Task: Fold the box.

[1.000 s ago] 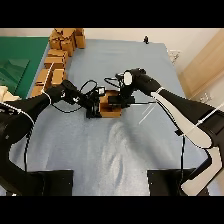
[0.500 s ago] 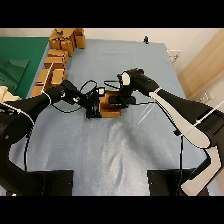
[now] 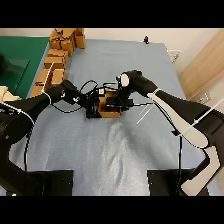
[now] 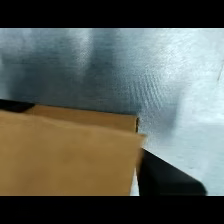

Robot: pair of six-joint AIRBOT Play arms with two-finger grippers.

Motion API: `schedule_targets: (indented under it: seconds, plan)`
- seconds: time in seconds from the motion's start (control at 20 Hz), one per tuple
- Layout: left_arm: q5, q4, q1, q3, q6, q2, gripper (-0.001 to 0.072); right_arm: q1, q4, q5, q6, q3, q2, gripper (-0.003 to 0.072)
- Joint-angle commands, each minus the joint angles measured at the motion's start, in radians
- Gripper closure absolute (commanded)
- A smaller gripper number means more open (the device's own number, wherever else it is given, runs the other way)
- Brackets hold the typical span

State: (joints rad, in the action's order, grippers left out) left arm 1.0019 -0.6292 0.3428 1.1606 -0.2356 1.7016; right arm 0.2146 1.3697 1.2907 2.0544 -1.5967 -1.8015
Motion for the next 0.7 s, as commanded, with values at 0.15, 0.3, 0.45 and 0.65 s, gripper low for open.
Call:
schedule_targets:
  seconds: [0.15, 0.3, 0.45, 0.65]
  plan:
    - [0.000, 0.002, 0.000, 0.000, 0.001, 0.001, 0.0312, -0.001, 0.020, 0.015, 0.017, -0.001, -0.001, 0.0335]
    - [0.000, 0.001, 0.000, 0.000, 0.001, 0.001, 0.0313, -0.001, 0.071, 0.058, 0.039, -0.001, -0.001, 0.0398]
    - [0.000, 0.002, 0.000, 0.000, 0.001, 0.001, 0.0312, 0.000, 0.078, 0.063, 0.046, -0.001, -0.001, 0.0444]
    - [0.000, 0.001, 0.000, 0.000, 0.001, 0.001, 0.0312, 0.005, 0.108, 0.082, 0.061, -0.001, -0.019, 0.0457]
